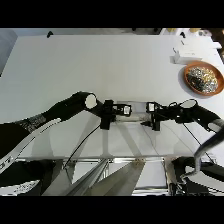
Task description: Fold the box and place the chain.
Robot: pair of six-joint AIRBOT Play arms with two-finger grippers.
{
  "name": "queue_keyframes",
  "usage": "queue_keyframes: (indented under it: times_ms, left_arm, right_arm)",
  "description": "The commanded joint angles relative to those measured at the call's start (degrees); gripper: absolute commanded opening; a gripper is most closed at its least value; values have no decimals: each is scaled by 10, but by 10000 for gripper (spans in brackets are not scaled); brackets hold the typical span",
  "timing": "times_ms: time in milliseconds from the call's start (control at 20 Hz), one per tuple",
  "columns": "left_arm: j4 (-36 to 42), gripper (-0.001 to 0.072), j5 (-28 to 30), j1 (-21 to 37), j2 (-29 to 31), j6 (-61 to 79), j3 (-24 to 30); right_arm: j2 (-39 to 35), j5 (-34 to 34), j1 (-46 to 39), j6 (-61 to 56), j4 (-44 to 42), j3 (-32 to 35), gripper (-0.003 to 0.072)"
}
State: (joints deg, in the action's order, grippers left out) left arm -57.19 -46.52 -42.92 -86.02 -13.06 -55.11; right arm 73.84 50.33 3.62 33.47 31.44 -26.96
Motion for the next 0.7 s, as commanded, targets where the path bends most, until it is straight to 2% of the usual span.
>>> queue_keyframes:
  times_ms: [0, 300, 500, 550, 600, 650]
  left_arm:
    - [20, 135, 24, -2, 0, 0, 0]
    - [67, 135, 73, -17, -2, 0, 0]
    - [99, 148, 77, -23, -14, 0, 0]
    - [100, 207, 77, -25, -16, 0, 0]
    - [100, 332, 75, -25, -17, -3, 0]
    - [101, 423, 71, -25, -17, -5, 0]
  right_arm:
    - [0, 0, 0, 0, 0, 0, 414]
    - [0, 0, 0, 0, 0, 0, 414]
    - [0, 0, 0, 0, 0, 0, 414]
    - [0, 0, 0, 0, 0, 0, 414]
    - [0, 0, 0, 0, 0, 0, 414]
    - [0, 0, 0, 0, 0, 0, 414]
